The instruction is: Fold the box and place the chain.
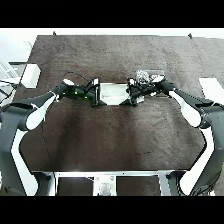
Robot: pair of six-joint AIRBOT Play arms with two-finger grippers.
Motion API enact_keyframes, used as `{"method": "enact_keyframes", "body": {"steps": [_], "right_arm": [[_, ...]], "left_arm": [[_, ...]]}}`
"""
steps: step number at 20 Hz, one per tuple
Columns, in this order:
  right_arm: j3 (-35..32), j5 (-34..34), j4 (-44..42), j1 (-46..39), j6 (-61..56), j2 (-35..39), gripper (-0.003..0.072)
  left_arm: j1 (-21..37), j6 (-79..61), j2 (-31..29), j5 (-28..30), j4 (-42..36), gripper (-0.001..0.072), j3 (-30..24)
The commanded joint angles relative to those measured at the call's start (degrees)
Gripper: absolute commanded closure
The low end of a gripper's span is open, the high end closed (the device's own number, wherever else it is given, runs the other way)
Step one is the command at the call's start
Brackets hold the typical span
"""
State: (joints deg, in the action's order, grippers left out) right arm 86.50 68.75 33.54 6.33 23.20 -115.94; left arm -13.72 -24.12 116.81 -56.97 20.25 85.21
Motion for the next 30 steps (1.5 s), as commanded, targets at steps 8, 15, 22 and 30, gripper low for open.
{"method": "enact_keyframes", "body": {"steps": [8, 15, 22, 30], "right_arm": [[0.0, 0.1, 0.0, 0.1, 0.0, 0.0, 0.0248], [0.0, 0.1, -0.2, 0.2, -0.2, 0.0, 0.0248], [0.9, 0.8, -0.2, -0.4, -3.5, 0.5, -0.0034], [0.9, 4.3, 3.6, -5.3, -8.0, 3.6, -0.0034]], "left_arm": [[0.1, 0.1, 0.0, 0.5, 0.3, 0.0421, 0.0], [0.1, 0.1, 0.0, 0.5, 0.3, 0.0420, 0.0], [0.1, 0.1, 0.0, 0.4, 0.3, 0.0421, 0.0], [0.1, 0.1, 0.0, 0.5, 0.2, 0.0420, 0.0]]}}
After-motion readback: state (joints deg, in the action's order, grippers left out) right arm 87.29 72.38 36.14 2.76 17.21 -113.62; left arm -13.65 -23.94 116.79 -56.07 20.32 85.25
